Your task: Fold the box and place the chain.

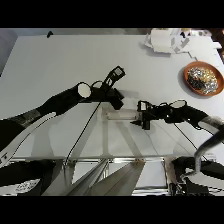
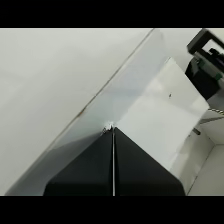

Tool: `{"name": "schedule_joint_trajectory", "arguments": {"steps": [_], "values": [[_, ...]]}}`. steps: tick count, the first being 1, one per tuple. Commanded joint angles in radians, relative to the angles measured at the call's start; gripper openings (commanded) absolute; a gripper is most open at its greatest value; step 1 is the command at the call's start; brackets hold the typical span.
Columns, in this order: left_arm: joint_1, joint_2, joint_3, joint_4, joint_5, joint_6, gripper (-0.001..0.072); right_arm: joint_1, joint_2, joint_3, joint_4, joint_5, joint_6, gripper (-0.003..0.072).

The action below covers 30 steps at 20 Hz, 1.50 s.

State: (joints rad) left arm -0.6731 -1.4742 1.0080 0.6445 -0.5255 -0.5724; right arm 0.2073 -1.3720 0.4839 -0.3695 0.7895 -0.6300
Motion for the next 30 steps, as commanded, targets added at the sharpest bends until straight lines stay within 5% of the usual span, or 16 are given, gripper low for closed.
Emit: {"name": "schedule_joint_trajectory", "arguments": {"steps": [1,5,7,11,16,30], "values": [[0.007,0.095,0.000,0.165,-0.069,-0.021,0.0003,0.000,0.001,0.001,0.000,0.001,-0.001,0.0363],[0.016,0.201,0.000,0.494,-0.463,-0.031,0.0006,0.000,0.001,0.001,0.000,0.001,-0.001,0.0363],[0.016,0.191,0.000,0.540,-0.567,-0.030,0.0006,0.000,0.001,0.001,0.000,0.001,-0.001,0.0363],[0.016,0.132,0.000,0.542,-0.578,0.040,0.0016,0.000,0.001,0.001,0.000,0.001,-0.001,0.0363],[0.027,0.060,0.000,0.546,-0.557,0.274,0.0163,0.000,0.001,0.001,0.000,0.001,-0.001,0.0363],[0.031,-0.014,0.000,0.426,-0.421,0.367,0.0128,0.000,0.001,0.001,0.000,0.001,-0.001,0.0363]]}}
